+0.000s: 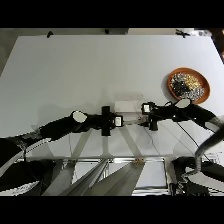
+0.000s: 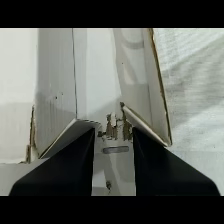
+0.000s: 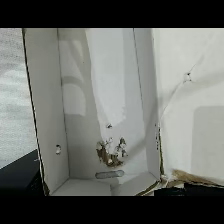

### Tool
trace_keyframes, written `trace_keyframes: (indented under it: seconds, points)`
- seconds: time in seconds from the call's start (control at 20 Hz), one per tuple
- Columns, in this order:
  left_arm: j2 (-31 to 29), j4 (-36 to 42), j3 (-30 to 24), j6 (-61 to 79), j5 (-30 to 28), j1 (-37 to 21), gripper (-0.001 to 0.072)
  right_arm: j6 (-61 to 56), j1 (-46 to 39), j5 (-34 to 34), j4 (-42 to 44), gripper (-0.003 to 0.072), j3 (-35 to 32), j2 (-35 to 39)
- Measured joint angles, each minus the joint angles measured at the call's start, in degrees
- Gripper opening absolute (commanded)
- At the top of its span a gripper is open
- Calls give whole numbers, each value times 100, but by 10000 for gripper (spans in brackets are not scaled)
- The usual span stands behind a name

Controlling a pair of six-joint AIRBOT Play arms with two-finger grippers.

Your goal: Fold the box and place the chain.

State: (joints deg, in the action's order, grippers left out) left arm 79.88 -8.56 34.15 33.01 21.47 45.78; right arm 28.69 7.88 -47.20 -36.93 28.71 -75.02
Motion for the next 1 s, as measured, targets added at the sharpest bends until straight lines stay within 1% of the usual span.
trace_keyframes:
  seconds: [0.05, 0.1, 0.15, 0.35, 0.6, 0.65, 0.7, 0.75, 0.85, 1.0]
  points:
    - [-2, 4, 0, 0, 0, 0, 234, -2, 0, 0, 0, 398, 0, 0]
    - [-20, 4, -2, 0, 0, 0, 163, -2, 0, 0, 0, 398, 0, 0]
    - [-50, 17, 0, 0, 17, 2, 149, -7, 0, 2, 0, 398, 0, 0]
    - [-271, 13, 0, -223, -39, -9, 150, -13, 0, 2, 4, 398, 0, 0]
    - [-638, -278, -35, -1255, -146, -83, 148, -17, 0, 4, 9, 398, -2, 0]
    - [-754, -385, -59, -1499, -136, -127, 128, -17, 0, 4, 9, 398, -2, 0]
    - [-903, -529, -83, -1792, -114, -192, 83, -15, 0, 4, 9, 398, -2, 0]
    - [-1051, -719, -103, -2120, -37, -273, 7, -15, 0, 7, 7, 398, -2, 0]
    - [-1397, -1285, -129, -2986, 306, -507, 5, -15, 0, 7, 7, 398, -2, 0]
    - [-1967, -2608, -149, -5134, 960, -1010, 5, -13, 0, 7, 7, 398, -2, 0]
